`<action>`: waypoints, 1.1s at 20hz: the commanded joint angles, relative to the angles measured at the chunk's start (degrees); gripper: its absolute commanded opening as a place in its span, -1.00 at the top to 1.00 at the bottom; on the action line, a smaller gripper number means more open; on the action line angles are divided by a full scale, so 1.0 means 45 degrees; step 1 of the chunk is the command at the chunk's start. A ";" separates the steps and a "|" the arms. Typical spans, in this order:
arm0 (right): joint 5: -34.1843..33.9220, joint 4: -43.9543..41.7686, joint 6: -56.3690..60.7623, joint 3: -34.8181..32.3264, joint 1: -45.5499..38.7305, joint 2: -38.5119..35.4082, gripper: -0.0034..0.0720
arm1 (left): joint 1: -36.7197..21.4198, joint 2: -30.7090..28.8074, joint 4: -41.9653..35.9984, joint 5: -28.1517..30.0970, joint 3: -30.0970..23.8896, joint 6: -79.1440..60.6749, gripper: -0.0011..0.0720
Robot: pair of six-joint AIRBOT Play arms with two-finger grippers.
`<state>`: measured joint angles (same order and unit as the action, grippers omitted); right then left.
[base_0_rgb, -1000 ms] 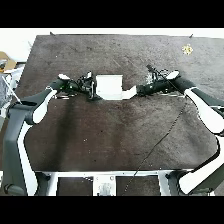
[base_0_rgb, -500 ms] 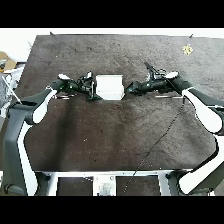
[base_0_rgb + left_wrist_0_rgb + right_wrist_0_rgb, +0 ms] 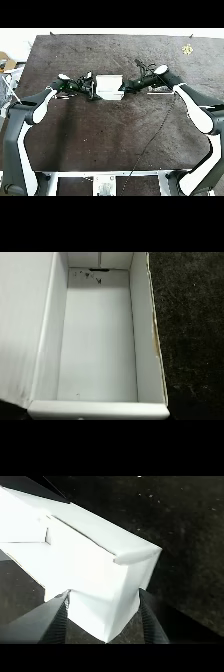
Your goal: Fold the box and place the chain.
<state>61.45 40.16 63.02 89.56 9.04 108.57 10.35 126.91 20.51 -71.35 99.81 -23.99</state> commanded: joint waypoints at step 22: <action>0.2497 1.0758 0.8733 0.5348 0.3614 0.2361 -0.09 | -0.0010 -0.0005 0.0005 0.0000 0.0015 -0.0005 -0.29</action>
<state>68.58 84.12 98.52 109.73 23.88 116.60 10.35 126.91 20.51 -71.37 99.83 -23.99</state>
